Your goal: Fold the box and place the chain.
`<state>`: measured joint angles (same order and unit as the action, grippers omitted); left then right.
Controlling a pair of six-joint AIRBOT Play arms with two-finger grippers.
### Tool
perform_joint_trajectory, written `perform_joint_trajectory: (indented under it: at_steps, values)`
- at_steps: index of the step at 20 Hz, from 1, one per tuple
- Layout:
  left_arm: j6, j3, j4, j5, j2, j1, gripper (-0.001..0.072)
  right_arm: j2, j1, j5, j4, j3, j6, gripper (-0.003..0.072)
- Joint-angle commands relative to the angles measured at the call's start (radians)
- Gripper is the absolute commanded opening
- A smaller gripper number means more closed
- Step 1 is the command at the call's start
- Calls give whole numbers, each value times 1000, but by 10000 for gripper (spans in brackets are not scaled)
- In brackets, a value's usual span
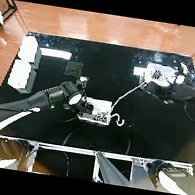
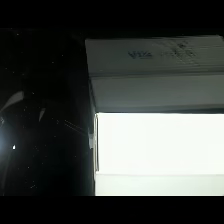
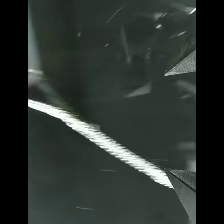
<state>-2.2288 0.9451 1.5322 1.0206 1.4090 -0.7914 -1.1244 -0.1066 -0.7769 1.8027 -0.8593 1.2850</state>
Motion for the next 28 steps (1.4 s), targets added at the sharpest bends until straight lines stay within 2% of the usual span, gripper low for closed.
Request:
perform_joint_trajectory:
  at_steps: [1,4,8,9,10,12,13,14,15,16,17,21,25,28]
  values:
    - [0,1,0,-3,0,0,25,-227,30,174,-8,-75,-92,652]
    - [0,1,0,-3,0,0,25,-379,15,172,-5,-191,-167,652]
    - [0,1,0,-3,0,0,25,-486,-2,171,-5,-283,-200,649]
    - [0,1,0,-3,0,0,25,-498,-2,170,-5,-294,-201,526]
    - [0,1,0,-3,0,0,25,-502,-2,175,-5,-296,-202,480]
    - [0,1,0,-4,0,0,25,-502,-2,179,-7,-296,-202,478]
    - [0,1,1,-6,0,0,25,-502,-1,174,-14,-296,-201,412]
    - [0,1,1,-9,0,0,25,-502,-2,167,-29,-296,-201,241]
    - [0,1,0,-13,0,0,26,-502,-2,156,-34,-296,-193,116]
    - [0,1,0,-14,0,0,26,-498,-2,134,-27,-296,-165,35]
    - [0,1,0,-14,0,0,25,-487,-2,103,-24,-296,-133,35]
    - [0,1,0,-17,0,0,25,-336,-1,-10,-24,-296,50,33]
    - [0,1,0,-15,0,0,25,-40,3,-36,-24,-296,130,32]
    - [0,1,0,-15,0,0,25,164,-3,-175,-20,-294,153,32]
